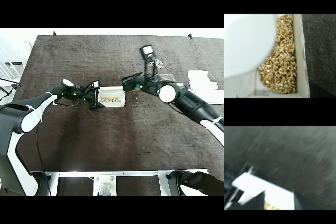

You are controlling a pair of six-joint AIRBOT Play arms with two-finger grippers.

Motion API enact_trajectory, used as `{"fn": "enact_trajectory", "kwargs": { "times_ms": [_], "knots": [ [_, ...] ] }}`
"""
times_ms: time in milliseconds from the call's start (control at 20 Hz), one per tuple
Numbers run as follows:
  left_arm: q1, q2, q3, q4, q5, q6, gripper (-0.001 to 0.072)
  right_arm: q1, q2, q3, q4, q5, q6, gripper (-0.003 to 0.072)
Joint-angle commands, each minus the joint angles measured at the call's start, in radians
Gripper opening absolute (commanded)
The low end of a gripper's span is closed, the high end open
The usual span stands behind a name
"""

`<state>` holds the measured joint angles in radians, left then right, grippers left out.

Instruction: Fold the box and place the chain.

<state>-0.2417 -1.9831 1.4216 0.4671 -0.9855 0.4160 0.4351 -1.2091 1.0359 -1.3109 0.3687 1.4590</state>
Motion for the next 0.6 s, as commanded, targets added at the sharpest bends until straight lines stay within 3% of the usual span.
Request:
{"fn": "enact_trajectory", "kwargs": {
  "times_ms": [0,150,250,350,550],
  "knots": [
    [0.0,0.0,0.001,0.0,0.0,0.0,0.006,-0.091,0.033,0.024,-0.015,-0.001,-0.144,0.0204],
    [0.0,0.0,0.001,0.0,0.001,0.0,0.006,-0.14,-0.04,0.062,0.135,0.059,-0.394,0.0236],
    [0.0,0.0,0.001,0.0,0.001,0.0,0.006,-0.178,-0.106,0.097,0.337,0.144,-0.63,0.0236],
    [0.0,0.0,0.001,0.0,0.001,0.0,0.006,-0.219,-0.173,0.137,0.542,0.244,-0.84,0.0234],
    [0.0,0.0,0.001,0.0,0.001,0.0,0.006,-0.307,-0.324,0.257,0.794,0.515,-1.153,0.0287]
  ]
}}
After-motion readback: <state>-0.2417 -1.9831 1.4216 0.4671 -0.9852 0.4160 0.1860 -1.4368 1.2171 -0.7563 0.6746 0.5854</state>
